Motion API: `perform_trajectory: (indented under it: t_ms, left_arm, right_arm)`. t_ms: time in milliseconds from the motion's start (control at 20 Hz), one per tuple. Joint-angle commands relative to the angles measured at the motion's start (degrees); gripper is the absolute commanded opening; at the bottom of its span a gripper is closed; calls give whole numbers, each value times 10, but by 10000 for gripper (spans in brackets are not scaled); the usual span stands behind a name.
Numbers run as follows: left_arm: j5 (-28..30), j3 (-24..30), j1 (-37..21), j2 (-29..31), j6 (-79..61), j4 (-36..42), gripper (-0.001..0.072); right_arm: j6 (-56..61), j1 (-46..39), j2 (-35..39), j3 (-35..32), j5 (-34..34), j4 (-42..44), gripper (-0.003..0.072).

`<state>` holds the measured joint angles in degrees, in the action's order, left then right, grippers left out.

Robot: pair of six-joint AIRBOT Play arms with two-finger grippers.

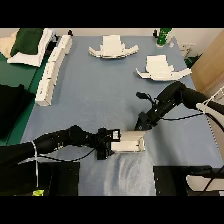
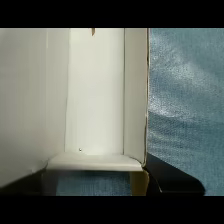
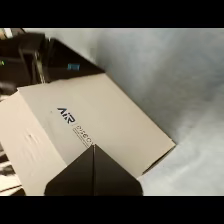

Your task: Fold the box.

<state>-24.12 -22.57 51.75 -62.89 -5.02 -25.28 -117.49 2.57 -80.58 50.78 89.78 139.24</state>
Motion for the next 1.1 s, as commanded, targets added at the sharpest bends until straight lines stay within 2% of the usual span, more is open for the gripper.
perform_trajectory:
  t_ms: [0, 100, 450, 550, 750, 950, 1050]
  left_arm:
    - [0, 0, 0, 0, 0, 0, 540]
    - [0, 0, 0, 0, 0, 0, 540]
    - [0, 0, 0, 0, 0, 0, 540]
    - [0, 0, 0, 0, 0, 0, 540]
    - [0, 0, 0, 0, 0, 0, 540]
    - [0, 0, 0, 0, 0, 0, 540]
    - [0, 0, 0, 0, 0, 0, 540]
  right_arm:
    - [-31, 57, 46, -25, -22, -43, 1]
    - [-30, 84, 87, -51, -66, -78, 1]
    - [-30, 174, 225, -124, -295, -190, 1]
    - [-30, 192, 259, -130, -318, -209, 1]
    - [-48, 231, 316, -130, -319, -229, 1]
    - [-85, 302, 331, -130, -356, -254, 1]
    - [-85, 342, 331, -132, -383, -307, 1]
